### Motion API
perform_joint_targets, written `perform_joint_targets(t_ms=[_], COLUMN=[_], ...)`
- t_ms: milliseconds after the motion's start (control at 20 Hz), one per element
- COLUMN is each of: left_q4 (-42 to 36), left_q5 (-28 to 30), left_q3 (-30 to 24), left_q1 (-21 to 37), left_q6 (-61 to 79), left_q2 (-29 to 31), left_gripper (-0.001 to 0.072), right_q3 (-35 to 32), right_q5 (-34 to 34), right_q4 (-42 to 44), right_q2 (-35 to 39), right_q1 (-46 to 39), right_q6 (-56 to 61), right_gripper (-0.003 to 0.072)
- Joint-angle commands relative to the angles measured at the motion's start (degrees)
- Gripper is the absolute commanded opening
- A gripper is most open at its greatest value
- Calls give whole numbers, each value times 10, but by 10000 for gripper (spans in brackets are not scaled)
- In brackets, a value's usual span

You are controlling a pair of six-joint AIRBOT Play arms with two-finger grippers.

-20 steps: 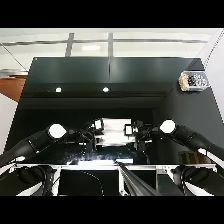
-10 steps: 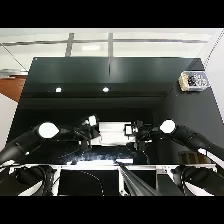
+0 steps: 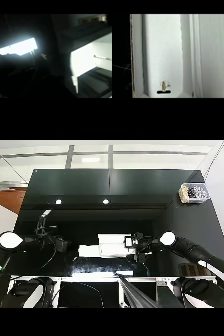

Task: Fold the box and place the chain.

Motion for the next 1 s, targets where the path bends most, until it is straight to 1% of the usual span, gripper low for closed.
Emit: perform_joint_targets(t_ms=[0, 150, 200, 350, 500, 600, 650, 700, 750, 800, 950], left_q4=[-33, -144, -162, -186, -243, -253, -250, -250, -248, -242, -238], left_q5=[-37, -30, -20, 25, 43, 55, 53, 47, 34, 21, -21], left_q3=[-54, -69, -69, -69, -68, -58, -49, -40, -28, -16, 20], left_q1=[70, 52, 40, -11, -80, -115, -121, -121, -120, -120, -120], left_q6=[-90, -43, -35, -32, 13, 16, 16, 16, 17, 17, 16], left_q2=[-16, -79, -105, -172, -213, -218, -217, -217, -217, -217, -217], left_gripper=[31, 29, 29, 32, 35, 132, 219, 386, 597, 635, 635], right_q3=[0, 0, 0, 0, 0, 0, 0, 0, 0, 0, 0], right_q5=[0, 0, 0, 0, 0, 0, 0, 0, 0, 0, 0], right_q4=[-1, -1, -1, -1, -2, -1, -2, -1, -2, -2, -2], right_q2=[0, 0, 0, 0, 0, 0, 0, 0, 0, 0, 0], right_q1=[0, 0, 0, 0, 0, 0, 0, 0, 0, 0, 0], right_q6=[0, 0, 0, 0, 0, 0, 0, 0, 0, 0, 0], right_gripper=[397, 397, 397, 397, 397, 397, 397, 397, 397, 397, 397])
